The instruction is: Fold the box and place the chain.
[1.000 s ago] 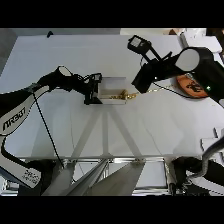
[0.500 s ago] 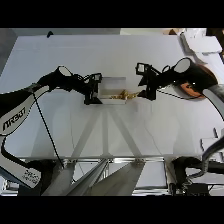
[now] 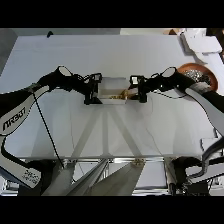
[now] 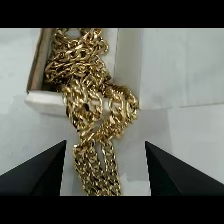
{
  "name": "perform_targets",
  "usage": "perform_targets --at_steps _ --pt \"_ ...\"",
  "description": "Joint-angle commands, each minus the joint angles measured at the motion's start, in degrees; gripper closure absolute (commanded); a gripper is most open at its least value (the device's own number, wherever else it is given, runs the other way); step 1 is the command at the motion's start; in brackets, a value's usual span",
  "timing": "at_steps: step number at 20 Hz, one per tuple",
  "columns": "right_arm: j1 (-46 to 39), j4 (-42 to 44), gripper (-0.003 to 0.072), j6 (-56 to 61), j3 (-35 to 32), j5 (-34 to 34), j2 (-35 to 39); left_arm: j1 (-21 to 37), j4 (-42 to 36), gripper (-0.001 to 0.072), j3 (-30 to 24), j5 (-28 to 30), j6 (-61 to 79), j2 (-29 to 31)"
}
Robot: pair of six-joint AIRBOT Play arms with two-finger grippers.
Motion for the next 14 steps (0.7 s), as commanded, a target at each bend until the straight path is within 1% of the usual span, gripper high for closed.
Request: perform_targets --at_steps 1,2,3,4,5,7,8,11,14 --pt "1.5 0.9 0.0150 -1.4 0.0 -2.7 -1.6 0.0 0.0 0.0434 0.0 0.0 0.0 0.0" --pt "1.9 0.9 0.0153 -1.4 0.0 -2.9 -2.0 0.0 0.0 0.0434 0.0 0.0 0.0 0.0" --pt "2.3 0.9 0.0178 -1.4 0.0 -3.0 -2.3 0.0 0.0 0.0434 0.0 0.0 0.0 0.0" --pt "2.5 0.6 0.0253 -1.3 0.0 -3.6 -2.6 0.0 0.0 0.0434 0.0 0.0 0.0 0.0" --pt "2.6 0.5 0.0360 -0.8 0.0 -3.8 -2.6 0.0 0.0 0.0434 0.0 0.0 0.0 0.0" --pt "2.6 -0.2 0.0610 1.4 0.0 -3.9 -2.6 0.0 0.0 0.0434 0.0 0.0 0.0 0.0" --pt "2.6 -1.8 0.0672 3.7 0.0 -3.9 -2.6 0.0 0.0 0.0434 0.0 0.0 0.0 0.0" --pt "2.6 -10.5 0.0673 9.2 0.0 -4.0 -1.6 0.0 0.0 0.0434 0.0 0.0 0.0 0.0" --pt "2.6 -18.3 0.0674 18.9 0.0 -5.8 1.7 0.0 0.0 0.0434 0.0 0.0 0.0 0.0"
